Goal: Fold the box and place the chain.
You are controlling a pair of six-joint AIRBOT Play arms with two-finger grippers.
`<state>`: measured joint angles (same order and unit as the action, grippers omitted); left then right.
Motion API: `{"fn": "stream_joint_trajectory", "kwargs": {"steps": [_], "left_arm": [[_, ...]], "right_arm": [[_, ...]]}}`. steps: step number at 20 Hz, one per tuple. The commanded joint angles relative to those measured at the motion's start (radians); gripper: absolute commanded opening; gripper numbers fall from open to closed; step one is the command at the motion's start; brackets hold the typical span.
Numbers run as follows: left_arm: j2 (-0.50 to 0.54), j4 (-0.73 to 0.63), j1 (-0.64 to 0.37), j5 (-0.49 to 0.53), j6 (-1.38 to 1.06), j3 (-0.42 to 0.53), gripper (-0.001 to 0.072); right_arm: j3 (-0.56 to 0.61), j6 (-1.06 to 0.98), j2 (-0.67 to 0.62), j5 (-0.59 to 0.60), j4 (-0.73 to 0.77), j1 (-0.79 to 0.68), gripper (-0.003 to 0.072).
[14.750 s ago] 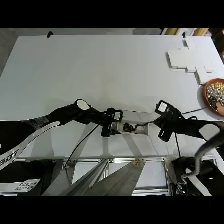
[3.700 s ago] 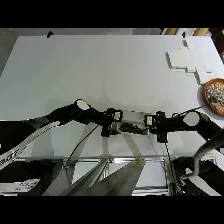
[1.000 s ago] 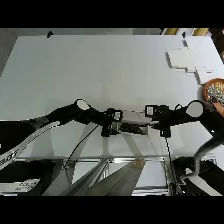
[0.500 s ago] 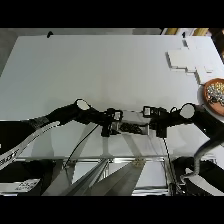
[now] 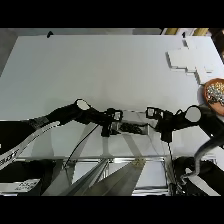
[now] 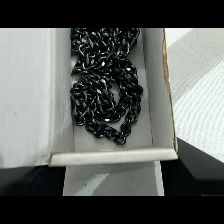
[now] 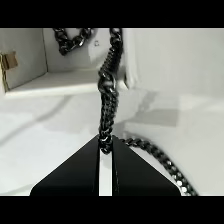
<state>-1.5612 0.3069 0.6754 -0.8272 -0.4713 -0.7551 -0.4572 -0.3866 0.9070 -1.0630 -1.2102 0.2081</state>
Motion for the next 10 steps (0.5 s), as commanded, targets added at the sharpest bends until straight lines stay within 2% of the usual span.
{"fn": "stream_joint_trajectory", "kwargs": {"steps": [1, 5, 7, 10], "left_arm": [[0.000, 0.000, -0.001, 0.000, 0.000, -0.001, 0.0134], [0.000, 0.000, 0.000, 0.000, 0.000, -0.001, 0.0134], [0.000, 0.000, -0.001, 0.000, 0.000, -0.001, 0.0134], [0.000, 0.000, -0.001, 0.000, 0.000, -0.001, 0.0134]], "right_arm": [[0.000, -0.162, -0.137, -0.031, 0.103, 0.000, 0.0023], [0.003, -0.137, -0.186, -0.056, 0.536, 0.020, 0.0023], [0.003, -0.071, -0.186, 0.003, 0.613, 0.080, 0.0024], [0.003, -0.057, -0.185, 0.161, 0.616, 0.198, 0.0024]]}}
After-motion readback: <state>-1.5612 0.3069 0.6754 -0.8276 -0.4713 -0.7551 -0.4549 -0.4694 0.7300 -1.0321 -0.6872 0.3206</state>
